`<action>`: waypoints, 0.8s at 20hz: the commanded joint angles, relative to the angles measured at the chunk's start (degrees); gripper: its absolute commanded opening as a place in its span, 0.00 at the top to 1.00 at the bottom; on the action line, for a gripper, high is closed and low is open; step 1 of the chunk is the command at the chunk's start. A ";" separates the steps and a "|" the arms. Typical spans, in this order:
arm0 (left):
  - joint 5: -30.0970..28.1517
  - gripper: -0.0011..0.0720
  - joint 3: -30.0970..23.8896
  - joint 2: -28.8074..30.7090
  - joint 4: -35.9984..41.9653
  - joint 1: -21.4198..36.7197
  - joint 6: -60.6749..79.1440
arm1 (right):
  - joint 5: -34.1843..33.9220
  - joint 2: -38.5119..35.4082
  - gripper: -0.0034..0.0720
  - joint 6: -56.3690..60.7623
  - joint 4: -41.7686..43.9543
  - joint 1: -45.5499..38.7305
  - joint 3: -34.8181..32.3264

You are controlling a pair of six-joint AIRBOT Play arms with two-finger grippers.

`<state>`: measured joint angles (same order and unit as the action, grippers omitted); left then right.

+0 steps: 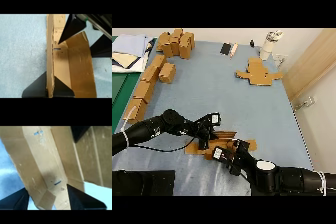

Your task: Fold the box.

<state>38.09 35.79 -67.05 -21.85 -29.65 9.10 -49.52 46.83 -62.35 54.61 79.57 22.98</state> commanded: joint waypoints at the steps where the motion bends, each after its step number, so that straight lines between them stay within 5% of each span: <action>1: -0.13 0.97 -0.02 0.00 -0.02 0.00 0.02 | -1.36 -3.15 0.00 -1.40 1.97 -3.54 0.50; 7: -0.15 0.97 -0.02 0.02 -0.02 0.04 0.02 | 1.99 -11.98 0.00 -7.37 -0.50 -5.77 -3.72; 12: 0.02 0.97 -0.02 0.02 -0.02 0.00 0.04 | 14.69 -13.31 0.00 -21.75 3.13 -16.41 -5.22; 16: -0.04 0.97 -0.02 0.02 -0.02 0.00 0.02 | 20.02 -11.78 0.00 -58.12 34.64 -31.36 -5.01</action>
<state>38.02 35.79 -67.05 -21.85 -29.65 9.10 -34.59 34.52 -94.56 68.31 57.12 18.04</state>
